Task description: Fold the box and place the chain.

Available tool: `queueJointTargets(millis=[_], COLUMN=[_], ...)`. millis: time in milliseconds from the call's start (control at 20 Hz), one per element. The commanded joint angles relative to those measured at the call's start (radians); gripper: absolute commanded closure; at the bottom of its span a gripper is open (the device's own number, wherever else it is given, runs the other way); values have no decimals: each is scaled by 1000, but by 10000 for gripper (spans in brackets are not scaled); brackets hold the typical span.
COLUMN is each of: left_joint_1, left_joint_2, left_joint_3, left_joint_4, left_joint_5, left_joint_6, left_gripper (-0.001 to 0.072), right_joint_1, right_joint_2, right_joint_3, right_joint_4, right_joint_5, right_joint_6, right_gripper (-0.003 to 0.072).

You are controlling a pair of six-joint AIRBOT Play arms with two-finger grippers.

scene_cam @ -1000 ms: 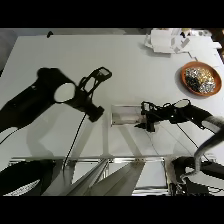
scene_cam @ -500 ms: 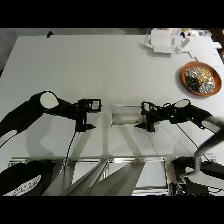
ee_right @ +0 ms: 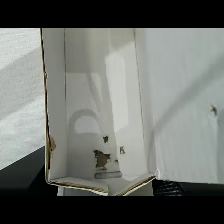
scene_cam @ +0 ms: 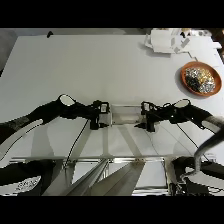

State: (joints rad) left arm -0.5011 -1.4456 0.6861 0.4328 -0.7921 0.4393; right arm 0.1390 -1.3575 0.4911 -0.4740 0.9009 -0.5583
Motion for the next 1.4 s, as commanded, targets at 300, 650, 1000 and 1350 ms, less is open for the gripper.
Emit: queueJointTargets(millis=[300,650,1000,1350], left_joint_1=[-38,-37,-4,-33], left_joint_2=[-24,-24,-35,-73], left_joint_3=[5,5,5,5], left_joint_4=[-84,-72,-62,-113], left_joint_5=[2,-43,-70,-19], left_joint_6=[73,72,32,34], left_gripper=[5,3,4,7], right_joint_1=[0,0,0,0], right_joint_2=[1,1,1,1], right_joint_3=[0,0,0,0], right_joint_4=[0,0,0,0], right_joint_5=[0,0,0,0], right_joint_6=[0,0,0,0], right_gripper=[348,348,348,348])
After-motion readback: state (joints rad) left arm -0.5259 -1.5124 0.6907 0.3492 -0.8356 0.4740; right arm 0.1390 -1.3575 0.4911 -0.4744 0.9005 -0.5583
